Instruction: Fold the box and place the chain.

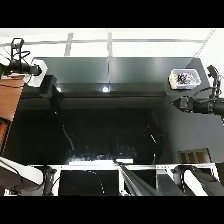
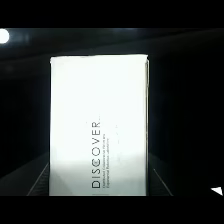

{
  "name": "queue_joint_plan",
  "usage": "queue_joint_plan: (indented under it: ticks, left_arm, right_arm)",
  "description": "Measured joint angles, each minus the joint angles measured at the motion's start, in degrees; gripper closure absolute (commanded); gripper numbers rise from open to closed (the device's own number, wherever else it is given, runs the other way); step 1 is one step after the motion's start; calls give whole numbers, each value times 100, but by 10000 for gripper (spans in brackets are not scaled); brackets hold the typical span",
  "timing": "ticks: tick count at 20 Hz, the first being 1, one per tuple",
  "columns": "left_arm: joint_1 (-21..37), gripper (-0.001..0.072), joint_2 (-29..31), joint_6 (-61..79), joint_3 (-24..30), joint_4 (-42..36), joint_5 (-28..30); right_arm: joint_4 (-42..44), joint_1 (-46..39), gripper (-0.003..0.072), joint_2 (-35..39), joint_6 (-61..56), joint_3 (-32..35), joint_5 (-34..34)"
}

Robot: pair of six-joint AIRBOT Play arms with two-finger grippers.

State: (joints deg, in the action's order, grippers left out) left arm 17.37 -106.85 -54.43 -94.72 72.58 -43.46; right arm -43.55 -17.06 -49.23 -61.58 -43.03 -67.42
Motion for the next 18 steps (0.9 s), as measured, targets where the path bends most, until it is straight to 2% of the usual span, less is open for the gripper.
queue_joint_plan:
  ticks: [3,4,5,8,12,13,14,15,18]
  left_arm:
    - [57,341,-588,-46,-708,2,-162]
    - [66,188,-715,-68,-855,2,-173]
    - [74,-7,-798,-83,-953,4,-190]
    - [85,-7,-894,-131,-1241,31,-302]
    - [66,-1,-772,-302,-2052,68,-1080]
    - [48,105,-680,-450,-2271,68,-1362]
    - [31,561,-546,-610,-2398,61,-1578]
    - [11,683,-385,-778,-2452,55,-1812]
    - [-52,686,345,-1344,-2253,61,-2435]
  right_arm:
    - [9,0,673,0,-92,0,9]
    - [9,0,672,0,-109,0,11]
    - [11,0,672,-2,-129,0,24]
    - [17,0,672,0,-146,0,42]
    - [20,0,672,0,-151,0,50]
    - [20,2,672,0,-151,0,57]
    - [17,26,672,0,-149,-2,72]
    - [7,72,672,0,-120,-15,96]
    - [-63,332,672,-2,-39,-177,348]
